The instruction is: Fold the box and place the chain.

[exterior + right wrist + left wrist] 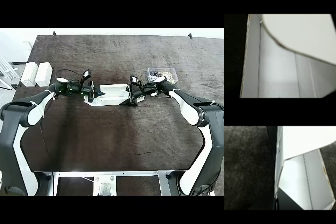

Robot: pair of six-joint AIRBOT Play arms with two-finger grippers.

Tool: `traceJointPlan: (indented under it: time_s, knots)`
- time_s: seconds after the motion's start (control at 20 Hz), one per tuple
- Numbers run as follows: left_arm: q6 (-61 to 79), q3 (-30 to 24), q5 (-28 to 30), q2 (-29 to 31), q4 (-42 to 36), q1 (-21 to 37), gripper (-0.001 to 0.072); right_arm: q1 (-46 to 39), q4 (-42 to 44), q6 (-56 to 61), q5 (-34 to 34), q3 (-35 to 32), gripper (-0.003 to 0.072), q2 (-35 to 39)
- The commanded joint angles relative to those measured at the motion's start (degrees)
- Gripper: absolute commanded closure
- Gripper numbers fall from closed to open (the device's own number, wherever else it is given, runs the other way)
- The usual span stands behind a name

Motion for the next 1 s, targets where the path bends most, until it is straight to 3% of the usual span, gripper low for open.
traceJointPlan:
  time_s: [0.0, 0.35, 0.45, 0.95]
  knots:
    - [0.0, 0.0, 0.0, 0.0, 0.0, 0.0, 0.0688, 0.04, -0.02, -0.07, 0.09, 0.04, 0.0033, -0.04]
    - [0.0, 0.0, 0.0, -0.02, 0.0, 0.0, 0.0687, 0.28, 0.02, -0.33, -1.07, 0.17, 0.0048, -0.5]
    - [0.0, -0.02, 0.0, 0.0, 0.0, 0.0, 0.0687, 0.44, 0.02, -0.33, -0.96, 0.17, 0.0096, -0.52]
    - [0.0, -0.02, 0.0, 0.0, 0.0, 0.0, 0.0687, 0.39, 0.66, -0.48, -0.96, 0.15, 0.0096, -0.5]
